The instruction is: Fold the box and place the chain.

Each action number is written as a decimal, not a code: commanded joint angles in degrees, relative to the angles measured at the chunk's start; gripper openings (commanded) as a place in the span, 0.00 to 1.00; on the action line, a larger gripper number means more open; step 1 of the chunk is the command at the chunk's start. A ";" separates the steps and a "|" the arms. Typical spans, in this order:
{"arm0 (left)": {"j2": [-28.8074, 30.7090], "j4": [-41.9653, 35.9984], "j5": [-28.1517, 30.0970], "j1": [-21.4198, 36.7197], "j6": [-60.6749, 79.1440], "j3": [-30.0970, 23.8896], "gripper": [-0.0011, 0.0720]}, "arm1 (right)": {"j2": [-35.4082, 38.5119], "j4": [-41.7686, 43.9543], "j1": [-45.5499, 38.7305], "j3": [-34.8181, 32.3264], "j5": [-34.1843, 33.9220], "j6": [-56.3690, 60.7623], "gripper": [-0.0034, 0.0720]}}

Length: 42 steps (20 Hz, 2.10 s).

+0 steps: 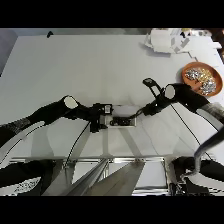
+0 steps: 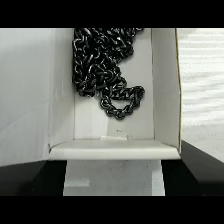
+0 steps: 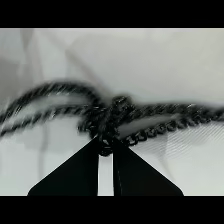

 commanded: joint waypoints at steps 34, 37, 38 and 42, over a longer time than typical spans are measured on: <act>0.00 0.02 0.00 -0.04 0.00 -0.02 0.30 | 23.19 45.20 17.70 0.09 -18.27 -16.39 0.06; 0.00 0.02 0.00 -0.04 0.00 -0.02 0.30 | 23.17 46.25 17.70 0.09 -18.45 -18.49 0.06; 0.00 0.02 0.00 -0.04 0.00 -0.02 0.30 | 23.17 45.35 17.70 0.09 -18.51 -18.47 0.06; 0.00 0.02 0.00 -0.04 0.00 -0.02 0.30 | 23.17 46.97 17.70 0.11 -19.30 -18.49 0.06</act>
